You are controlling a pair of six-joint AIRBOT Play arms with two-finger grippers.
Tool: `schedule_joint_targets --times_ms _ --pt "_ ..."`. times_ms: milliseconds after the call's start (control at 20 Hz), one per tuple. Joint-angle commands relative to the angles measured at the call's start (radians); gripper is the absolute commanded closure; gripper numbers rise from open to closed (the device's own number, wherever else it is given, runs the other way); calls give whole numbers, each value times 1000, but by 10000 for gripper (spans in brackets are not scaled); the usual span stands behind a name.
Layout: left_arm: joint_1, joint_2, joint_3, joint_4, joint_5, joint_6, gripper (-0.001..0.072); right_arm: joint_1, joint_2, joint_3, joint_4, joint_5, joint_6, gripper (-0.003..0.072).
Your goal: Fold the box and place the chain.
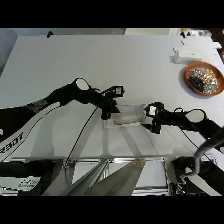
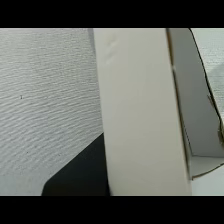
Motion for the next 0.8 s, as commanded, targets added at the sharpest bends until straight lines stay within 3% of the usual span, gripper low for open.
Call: schedule_joint_targets --times_ms 0,750 --pt "0 0 0 0 0 0 697 -14 -40 1 61 63 -103 -11" --pt "0 0 0 0 0 0 697 -14 -198 1 162 77 -309 20"
